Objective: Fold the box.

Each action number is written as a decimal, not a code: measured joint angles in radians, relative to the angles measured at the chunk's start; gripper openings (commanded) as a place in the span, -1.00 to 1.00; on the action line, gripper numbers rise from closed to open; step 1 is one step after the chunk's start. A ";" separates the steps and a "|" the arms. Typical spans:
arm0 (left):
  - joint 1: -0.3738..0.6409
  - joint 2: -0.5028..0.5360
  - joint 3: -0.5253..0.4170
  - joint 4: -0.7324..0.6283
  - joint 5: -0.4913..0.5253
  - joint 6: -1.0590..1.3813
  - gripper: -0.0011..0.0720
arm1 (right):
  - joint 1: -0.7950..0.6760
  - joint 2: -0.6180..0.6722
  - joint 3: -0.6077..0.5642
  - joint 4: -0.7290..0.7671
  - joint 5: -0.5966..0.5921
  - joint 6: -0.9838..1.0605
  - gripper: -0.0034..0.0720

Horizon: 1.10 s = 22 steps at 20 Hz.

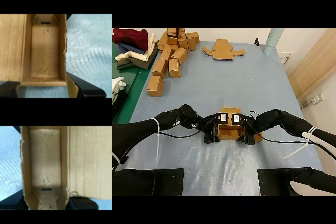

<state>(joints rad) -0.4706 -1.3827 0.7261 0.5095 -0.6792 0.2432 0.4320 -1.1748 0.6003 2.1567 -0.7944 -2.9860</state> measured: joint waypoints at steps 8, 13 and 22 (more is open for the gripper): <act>-0.013 -0.010 0.000 -0.004 0.026 -0.001 0.12 | 0.000 0.000 0.000 0.000 0.000 0.000 0.52; -0.014 -0.010 0.000 -0.002 0.037 -0.001 0.13 | -0.001 0.000 0.000 0.000 0.000 0.000 0.52; -0.014 -0.010 0.000 -0.001 0.046 -0.001 0.12 | 0.000 0.000 0.000 0.000 0.000 0.000 0.52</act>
